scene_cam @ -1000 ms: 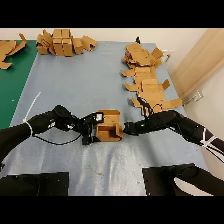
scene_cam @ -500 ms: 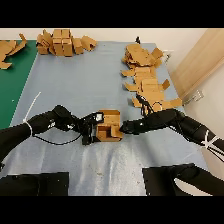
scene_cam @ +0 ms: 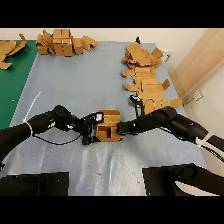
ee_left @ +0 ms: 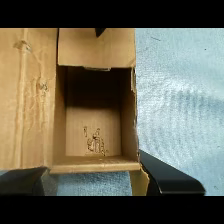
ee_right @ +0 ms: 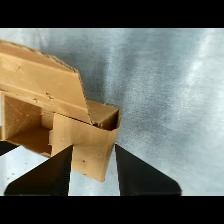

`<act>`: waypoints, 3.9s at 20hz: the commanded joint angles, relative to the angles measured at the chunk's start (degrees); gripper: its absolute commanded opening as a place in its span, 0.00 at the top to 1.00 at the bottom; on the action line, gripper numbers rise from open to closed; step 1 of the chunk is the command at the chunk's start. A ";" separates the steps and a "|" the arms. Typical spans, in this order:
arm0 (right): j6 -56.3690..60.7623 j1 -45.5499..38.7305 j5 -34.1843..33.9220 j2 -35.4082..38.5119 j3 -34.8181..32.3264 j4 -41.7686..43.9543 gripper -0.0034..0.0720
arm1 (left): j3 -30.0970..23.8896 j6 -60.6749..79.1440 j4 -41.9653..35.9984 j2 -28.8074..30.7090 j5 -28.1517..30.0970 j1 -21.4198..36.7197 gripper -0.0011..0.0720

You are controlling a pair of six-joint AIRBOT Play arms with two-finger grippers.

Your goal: Fold the box.

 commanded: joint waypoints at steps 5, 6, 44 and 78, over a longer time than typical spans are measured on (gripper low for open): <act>30.23 13.42 -18.25 -15.87 17.90 -24.76 0.40 | 0.04 0.00 0.00 0.04 0.02 0.00 0.33; 30.67 14.19 -18.82 -17.99 19.39 -24.79 0.40 | 0.04 0.00 0.00 0.04 0.02 0.00 0.34; -22.73 -25.42 -5.99 -14.60 15.34 27.69 0.96 | 0.04 0.00 0.00 0.04 0.02 0.00 0.34; -92.45 9.92 32.09 5.79 -17.07 49.20 0.96 | 0.04 0.00 0.00 0.04 0.02 0.00 0.34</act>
